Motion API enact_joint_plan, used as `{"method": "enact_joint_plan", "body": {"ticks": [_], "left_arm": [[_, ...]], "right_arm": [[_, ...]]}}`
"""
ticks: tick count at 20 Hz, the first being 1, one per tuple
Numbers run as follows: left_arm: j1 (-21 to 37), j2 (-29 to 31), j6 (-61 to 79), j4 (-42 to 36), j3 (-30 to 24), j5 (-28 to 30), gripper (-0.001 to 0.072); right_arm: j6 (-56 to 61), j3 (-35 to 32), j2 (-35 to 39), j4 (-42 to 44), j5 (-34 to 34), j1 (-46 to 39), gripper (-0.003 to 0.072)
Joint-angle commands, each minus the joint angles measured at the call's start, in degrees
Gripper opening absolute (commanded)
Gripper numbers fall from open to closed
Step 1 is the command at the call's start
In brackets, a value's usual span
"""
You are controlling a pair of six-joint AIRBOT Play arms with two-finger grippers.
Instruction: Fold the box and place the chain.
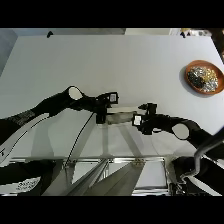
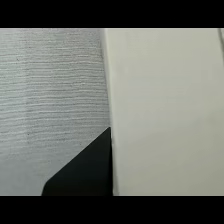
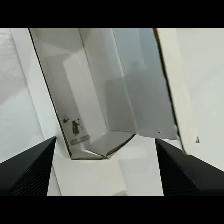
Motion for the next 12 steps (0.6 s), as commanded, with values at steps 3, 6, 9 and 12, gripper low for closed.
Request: {"method": "enact_joint_plan", "body": {"ticks": [3, 6, 9, 12], "left_arm": [[-0.02, 0.04, 0.0, 0.02, 0.0, 0.0, 0.0012], [-0.02, 0.04, 0.0, 0.02, 0.0, 0.0, 0.0012], [-0.02, 0.04, 0.0, 0.02, 0.0, 0.0, 0.0012], [-0.02, 0.04, 0.02, 0.02, 0.0, 0.0, 0.0012]], "right_arm": [[-16.13, 1.64, -2.08, 15.69, 7.8, -7.39, 0.0686], [-24.41, 1.66, -4.68, 22.6, 12.74, -10.75, 0.0686], [-29.83, 2.73, -8.48, 26.16, 17.09, -12.63, 0.0686], [-29.86, 5.03, -12.76, 26.53, 19.69, -14.43, 0.0686]]}}
